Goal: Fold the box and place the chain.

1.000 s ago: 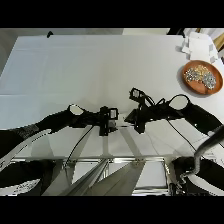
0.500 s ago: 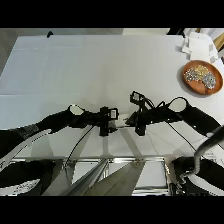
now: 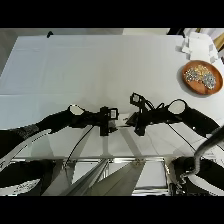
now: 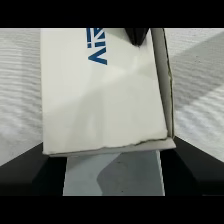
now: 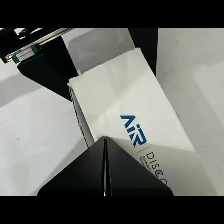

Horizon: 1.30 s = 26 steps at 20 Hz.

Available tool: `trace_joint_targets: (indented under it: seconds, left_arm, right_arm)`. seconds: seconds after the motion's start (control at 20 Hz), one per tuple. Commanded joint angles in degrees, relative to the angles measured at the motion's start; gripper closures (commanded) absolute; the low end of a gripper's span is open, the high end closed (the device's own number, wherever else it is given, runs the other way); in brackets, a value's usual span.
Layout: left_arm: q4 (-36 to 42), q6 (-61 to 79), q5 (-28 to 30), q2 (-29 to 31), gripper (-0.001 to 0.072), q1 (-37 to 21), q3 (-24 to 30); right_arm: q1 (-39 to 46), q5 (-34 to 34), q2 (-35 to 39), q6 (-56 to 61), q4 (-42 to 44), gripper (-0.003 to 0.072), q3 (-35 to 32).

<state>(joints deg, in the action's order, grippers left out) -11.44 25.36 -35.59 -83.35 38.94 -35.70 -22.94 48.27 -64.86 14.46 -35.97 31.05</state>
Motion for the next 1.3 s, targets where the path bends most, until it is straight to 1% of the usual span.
trace_joint_targets:
  seconds: [0.0, 0.15, 0.25, 0.4, 0.55, 0.7, 0.8, 0.85, 0.9, 0.95, 1.0, 1.05, 1.1, 1.25]
  left_arm:
    - [-0.1, 0.1, -0.2, 0.0, 0.0459, 0.0, 0.0]
    - [-0.1, 0.1, -0.2, 0.0, 0.0459, 0.0, 0.0]
    - [-0.1, 0.1, -0.2, 0.0, 0.0459, 0.0, 0.0]
    - [-0.1, 0.1, -0.2, 0.0, 0.0459, 0.0, 0.0]
    - [-0.1, 0.1, -0.2, 0.0, 0.0459, 0.0, 0.0]
    - [-0.1, 0.1, -0.2, 0.0, 0.0459, 0.0, 0.0]
    - [-0.1, 0.1, -0.2, 0.0, 0.0459, 0.0, 0.0]
    - [-0.1, 0.1, -0.2, 0.0, 0.0459, 0.0, 0.0]
    - [-0.1, 0.1, -0.2, 0.0, 0.0459, 0.0, 0.0]
    - [-0.1, 0.1, -0.2, 0.0, 0.0459, 0.0, 0.0]
    - [-0.1, 0.1, -0.2, 0.0, 0.0459, 0.0, 0.0]
    - [-0.1, 0.1, -0.2, 0.0, 0.0459, 0.0, 0.0]
    - [-0.1, 0.1, -0.2, 0.0, 0.0459, 0.0, 0.0]
    - [-0.1, 0.1, -0.2, 0.0, 0.0459, 0.0, 0.0]
  right_arm:
    - [0.0, -1.3, 0.0, 0.1, -0.9, 0.0679, 0.0]
    - [-1.8, -1.3, -1.2, 0.7, -3.1, 0.0679, -0.1]
    - [-3.3, -1.4, -2.0, 0.7, -3.0, 0.0679, 0.0]
    - [-3.4, -1.4, -1.6, 0.7, -2.8, 0.0679, 0.0]
    - [-3.4, -1.5, 0.9, 0.7, -2.9, 0.0679, 0.0]
    - [-3.4, -1.5, 4.9, 0.9, -3.1, 0.0678, 0.7]
    - [-3.4, -1.7, 7.1, 5.6, -6.1, 0.0679, 2.8]
    - [-3.4, -1.8, 8.2, 10.2, -9.4, 0.0679, 4.1]
    - [-3.1, -1.7, 9.3, 18.1, -15.1, 0.0679, 5.7]
    - [-2.4, -0.8, 10.1, 28.8, -22.4, 0.0679, 7.4]
    - [-1.3, 1.4, 10.8, 38.7, -29.9, 0.0679, 9.0]
    - [0.2, 5.0, 11.4, 46.6, -36.6, 0.0679, 10.4]
    - [2.3, 10.4, 11.8, 51.9, -41.4, 0.0679, 11.6]
    - [10.4, 25.9, 12.1, 57.5, -46.2, 0.0679, 12.2]
